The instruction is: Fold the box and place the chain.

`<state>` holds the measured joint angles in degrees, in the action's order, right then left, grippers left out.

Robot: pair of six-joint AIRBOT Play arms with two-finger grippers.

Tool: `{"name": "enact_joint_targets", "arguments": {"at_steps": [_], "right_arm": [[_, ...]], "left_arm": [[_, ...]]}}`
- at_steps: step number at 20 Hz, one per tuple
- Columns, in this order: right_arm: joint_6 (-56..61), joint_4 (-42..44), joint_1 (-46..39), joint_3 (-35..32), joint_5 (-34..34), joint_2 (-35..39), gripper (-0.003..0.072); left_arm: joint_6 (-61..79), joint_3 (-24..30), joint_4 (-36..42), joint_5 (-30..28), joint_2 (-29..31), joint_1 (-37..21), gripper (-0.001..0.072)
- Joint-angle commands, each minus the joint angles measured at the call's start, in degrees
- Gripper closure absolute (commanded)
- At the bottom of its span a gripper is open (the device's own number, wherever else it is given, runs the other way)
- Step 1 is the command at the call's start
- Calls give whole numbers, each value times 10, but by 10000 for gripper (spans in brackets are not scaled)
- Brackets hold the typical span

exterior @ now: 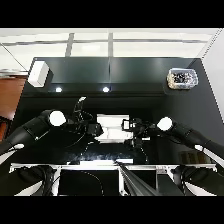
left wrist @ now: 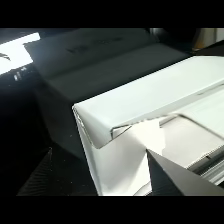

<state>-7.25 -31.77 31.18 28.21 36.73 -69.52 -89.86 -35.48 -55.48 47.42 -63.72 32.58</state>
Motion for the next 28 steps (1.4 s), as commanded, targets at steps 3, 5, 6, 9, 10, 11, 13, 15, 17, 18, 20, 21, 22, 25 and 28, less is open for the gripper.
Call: {"name": "enact_joint_targets", "arguments": {"at_steps": [3, 5, 6, 9, 10, 11, 13, 15, 17, 18, 20, 21, 22, 25, 28], "right_arm": [[0, 0, 0, 0, 0, 0, 112], [0, 0, 0, 0, 0, 0, 112], [0, 0, 0, 0, 0, 0, 112], [0, 0, 0, 0, 0, 0, 112], [0, 0, 0, 0, 0, 0, 112], [0, 0, 0, 0, 0, 0, 112], [0, 0, 0, 0, 0, 0, 112], [0, 0, 0, 0, 0, 0, 112], [0, 0, 0, 0, 0, 0, 112], [0, 0, 0, 0, 0, 0, 112], [0, 0, 0, 0, 0, 0, 112], [0, 0, 0, 0, 0, 0, 112], [0, 0, 0, 0, 0, 0, 112], [0, 0, 0, 0, 0, 0, 112], [0, 0, 0, 0, 0, 0, 112]], "left_arm": [[-212, -51, -190, 28, -23, 86, 48], [-280, -85, -252, 60, -50, 123, 165], [-301, -103, -267, 75, -65, 137, 229], [-358, -144, -293, 109, -102, 160, 232], [-373, -153, -300, 121, -112, 165, 232], [-381, -157, -301, 130, -121, 166, 232], [-383, -158, -292, 134, -127, 166, 232], [-397, -158, -291, 131, -128, 166, 337], [-397, -158, -291, 132, -128, 166, 365], [-397, -158, -291, 132, -128, 166, 406], [-412, -158, -292, 131, -128, 170, 444], [-423, -158, -294, 127, -128, 173, 444], [-429, -158, -296, 122, -128, 174, 445], [-430, -158, -295, 118, -136, 174, 444], [-430, -159, -291, 117, -141, 174, 445]]}}
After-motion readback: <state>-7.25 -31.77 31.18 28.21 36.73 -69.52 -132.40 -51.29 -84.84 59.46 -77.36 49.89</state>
